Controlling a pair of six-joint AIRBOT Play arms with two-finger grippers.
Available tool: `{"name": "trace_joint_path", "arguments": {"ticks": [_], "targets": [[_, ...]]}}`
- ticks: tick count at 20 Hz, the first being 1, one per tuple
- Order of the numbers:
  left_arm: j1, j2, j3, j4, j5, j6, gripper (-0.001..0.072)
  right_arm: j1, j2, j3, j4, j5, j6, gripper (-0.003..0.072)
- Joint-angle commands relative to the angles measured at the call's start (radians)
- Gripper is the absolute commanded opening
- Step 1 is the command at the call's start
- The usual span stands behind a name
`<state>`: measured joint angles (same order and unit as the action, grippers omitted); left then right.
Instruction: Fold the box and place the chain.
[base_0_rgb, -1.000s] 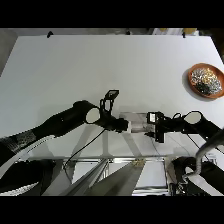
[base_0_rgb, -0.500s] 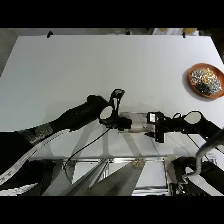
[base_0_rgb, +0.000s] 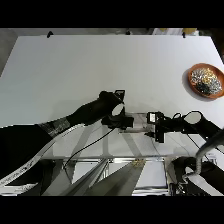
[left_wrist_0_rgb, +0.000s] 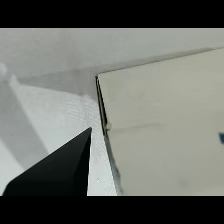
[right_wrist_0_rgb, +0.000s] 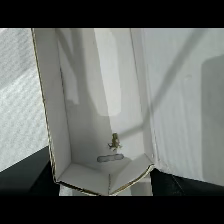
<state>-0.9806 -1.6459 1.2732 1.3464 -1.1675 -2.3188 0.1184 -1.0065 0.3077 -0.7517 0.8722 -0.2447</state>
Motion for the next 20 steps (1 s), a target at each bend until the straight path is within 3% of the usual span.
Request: {"name": "trace_joint_path", "arguments": {"ticks": [1,2,9,11,15,16,17,19,20], "targets": [[-0.019,-0.042,0.014,0.021,-0.034,-0.077,0.0240,0.000,0.001,0.000,0.000,0.001,0.000,0.0408],[-0.022,-0.047,0.014,0.027,-0.029,-0.089,0.0195,0.000,0.001,0.000,0.000,0.000,0.000,0.0408],[-0.033,-0.055,0.014,0.085,-0.026,-0.118,0.0190,0.000,0.001,0.000,0.000,0.000,0.000,0.0408],[-0.033,-0.055,0.014,0.087,-0.026,-0.117,0.0063,0.000,0.001,0.000,0.000,0.000,0.000,0.0408],[-0.033,-0.054,0.014,0.087,-0.026,-0.117,0.0008,0.000,0.001,0.000,0.000,0.000,0.000,0.0408],[-0.033,-0.054,0.014,0.087,-0.026,-0.117,0.0015,0.000,0.001,0.000,0.000,0.000,0.000,0.0408],[-0.033,-0.052,0.014,0.087,-0.026,-0.116,0.0068,0.000,0.001,0.000,0.000,0.000,0.000,0.0408],[-0.030,-0.041,0.014,0.087,-0.026,-0.092,0.0256,0.000,0.001,0.000,0.000,0.000,0.000,0.0408],[-0.028,-0.031,0.014,0.088,-0.026,-0.058,0.0278,0.000,0.001,0.000,0.000,0.000,0.000,0.0408]]}}
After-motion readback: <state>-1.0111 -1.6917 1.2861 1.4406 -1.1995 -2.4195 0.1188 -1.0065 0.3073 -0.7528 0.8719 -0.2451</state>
